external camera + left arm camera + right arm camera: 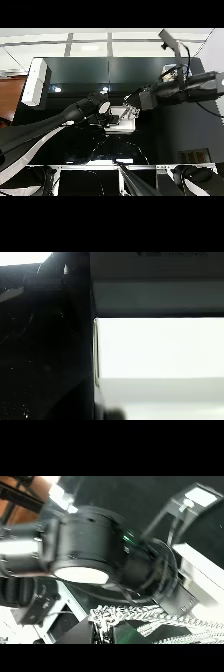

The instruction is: Fold the box and place the chain.

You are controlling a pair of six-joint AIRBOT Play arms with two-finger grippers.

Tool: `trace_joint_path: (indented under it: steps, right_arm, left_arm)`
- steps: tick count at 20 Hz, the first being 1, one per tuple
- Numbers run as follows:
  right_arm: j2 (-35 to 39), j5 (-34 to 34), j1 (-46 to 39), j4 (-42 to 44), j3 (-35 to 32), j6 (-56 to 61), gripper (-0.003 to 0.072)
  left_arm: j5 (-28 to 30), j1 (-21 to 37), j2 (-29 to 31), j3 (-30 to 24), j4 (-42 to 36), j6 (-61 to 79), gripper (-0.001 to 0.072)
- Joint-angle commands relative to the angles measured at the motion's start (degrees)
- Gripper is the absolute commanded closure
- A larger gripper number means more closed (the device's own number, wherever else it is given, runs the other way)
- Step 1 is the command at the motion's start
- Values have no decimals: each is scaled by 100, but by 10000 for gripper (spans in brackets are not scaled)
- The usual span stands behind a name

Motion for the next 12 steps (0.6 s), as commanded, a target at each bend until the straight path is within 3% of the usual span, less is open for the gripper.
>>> trace_joint_path:
  steps: [1,6,12]
  right_arm:
    - [-15,-273,81,-116,-511,133,673]
    - [-133,-1156,407,-96,-1379,249,672]
    - [-424,-1486,470,-490,-1484,417,673]
  left_arm:
    - [2,2,-2,2,2,2,682]
    - [2,4,-2,2,2,2,682]
    - [0,4,-2,2,2,2,683]
